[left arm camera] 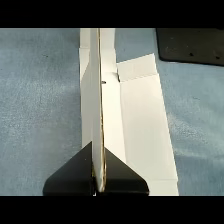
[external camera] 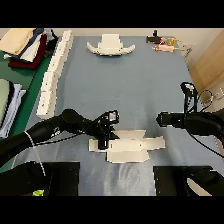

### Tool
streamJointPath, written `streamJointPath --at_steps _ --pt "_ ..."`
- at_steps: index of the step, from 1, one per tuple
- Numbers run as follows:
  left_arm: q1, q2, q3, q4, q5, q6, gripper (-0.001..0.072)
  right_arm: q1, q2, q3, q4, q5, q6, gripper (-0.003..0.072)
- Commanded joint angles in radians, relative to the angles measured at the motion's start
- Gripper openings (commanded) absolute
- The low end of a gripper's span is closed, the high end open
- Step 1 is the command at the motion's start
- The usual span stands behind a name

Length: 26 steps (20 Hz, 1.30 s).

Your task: Fold the box.

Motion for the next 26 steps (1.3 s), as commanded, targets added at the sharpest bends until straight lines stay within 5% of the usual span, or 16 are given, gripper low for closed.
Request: streamJointPath --at_steps 1,13,15,18,19,20,26 --pt "0.0 0.001 0.003 -0.003 0.002 0.0 0.0015 0.0 -0.001 0.0 0.001 0.0 0.0 0.0485" --pt "0.0 -0.045 0.003 -0.004 0.003 -0.001 0.0015 0.0 -0.001 0.001 0.048 -0.027 0.001 0.0484" --pt "0.0 -0.045 0.003 -0.004 0.003 -0.001 0.0015 0.0 0.001 0.001 0.07 -0.068 0.0 0.0363" --pt "0.0 -0.045 0.003 -0.004 0.004 -0.003 0.0015 0.006 0.013 0.001 0.195 -0.163 -0.087 0.0338" --pt "0.0 -0.045 0.003 -0.004 0.004 -0.003 0.0015 0.016 0.024 0.001 0.237 -0.21 -0.13 0.0248" --pt "0.0 -0.045 0.003 -0.004 0.004 -0.003 0.0015 0.033 0.04 0.001 0.255 -0.255 -0.158 0.0002" --pt "0.0 -0.045 0.003 -0.004 0.003 -0.003 0.0015 0.246 0.214 0.0 0.326 -0.366 -0.162 0.0001"
